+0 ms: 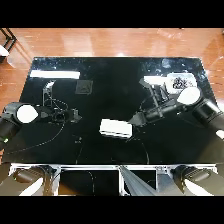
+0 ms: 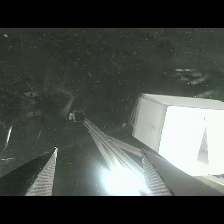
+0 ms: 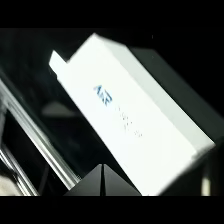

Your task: Fold the box and place the chain.

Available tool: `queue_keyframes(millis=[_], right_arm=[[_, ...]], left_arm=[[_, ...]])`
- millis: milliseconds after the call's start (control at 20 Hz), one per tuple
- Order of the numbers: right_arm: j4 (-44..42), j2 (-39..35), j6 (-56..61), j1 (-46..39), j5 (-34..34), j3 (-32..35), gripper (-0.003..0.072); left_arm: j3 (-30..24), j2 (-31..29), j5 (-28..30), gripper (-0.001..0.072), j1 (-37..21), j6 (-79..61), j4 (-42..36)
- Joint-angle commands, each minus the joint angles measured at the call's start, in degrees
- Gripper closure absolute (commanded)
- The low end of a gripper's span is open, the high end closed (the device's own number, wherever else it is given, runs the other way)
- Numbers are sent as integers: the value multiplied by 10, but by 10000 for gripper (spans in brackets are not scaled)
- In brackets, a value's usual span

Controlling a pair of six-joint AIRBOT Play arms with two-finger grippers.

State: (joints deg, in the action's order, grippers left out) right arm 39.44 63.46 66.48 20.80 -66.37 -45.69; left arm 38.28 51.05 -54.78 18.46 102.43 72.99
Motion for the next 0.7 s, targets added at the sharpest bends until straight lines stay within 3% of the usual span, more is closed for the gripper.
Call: queue_keyframes(millis=[0,250,650], right_arm=[[-124,6,28,44,141,64,666],[-125,59,33,80,152,64,666],[-100,71,54,80,150,64,665]], left_arm=[[0,0,3,80,0,-1,-2],[0,0,2,80,0,-3,-2],[0,0,1,79,0,-3,-2]])
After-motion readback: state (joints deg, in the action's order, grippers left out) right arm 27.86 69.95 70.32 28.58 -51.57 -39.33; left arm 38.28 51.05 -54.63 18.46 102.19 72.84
